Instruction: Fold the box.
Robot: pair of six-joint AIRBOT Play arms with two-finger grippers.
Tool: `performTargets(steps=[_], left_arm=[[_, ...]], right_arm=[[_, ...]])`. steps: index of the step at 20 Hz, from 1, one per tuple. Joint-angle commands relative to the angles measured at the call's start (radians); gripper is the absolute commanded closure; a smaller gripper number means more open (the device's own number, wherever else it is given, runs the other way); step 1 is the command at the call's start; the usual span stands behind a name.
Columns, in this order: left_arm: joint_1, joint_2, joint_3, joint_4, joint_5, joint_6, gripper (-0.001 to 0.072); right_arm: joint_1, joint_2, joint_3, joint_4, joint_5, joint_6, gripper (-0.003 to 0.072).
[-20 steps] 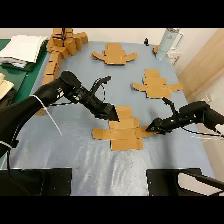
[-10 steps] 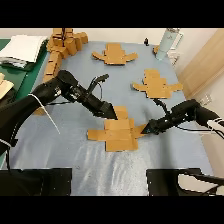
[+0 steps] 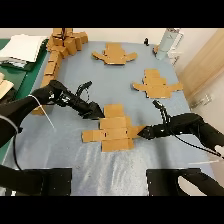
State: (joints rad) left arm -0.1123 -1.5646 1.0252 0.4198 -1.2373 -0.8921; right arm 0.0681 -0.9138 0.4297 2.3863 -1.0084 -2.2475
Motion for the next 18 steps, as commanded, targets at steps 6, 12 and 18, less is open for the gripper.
performTargets(steps=[6,12,18], left_arm=[[-0.019,-0.219,0.187,-0.077,0.052,0.031,0.0160],[0.020,-0.238,0.249,-0.057,-0.018,0.031,0.0169],[0.000,-0.330,0.249,-0.069,-0.085,0.040,0.0169]], right_arm=[[0.040,0.055,-0.016,0.000,0.012,0.039,0.0687],[0.040,0.055,-0.016,-0.023,-0.016,0.059,0.0687],[0.040,0.055,-0.016,-0.023,-0.012,0.059,0.0688]])
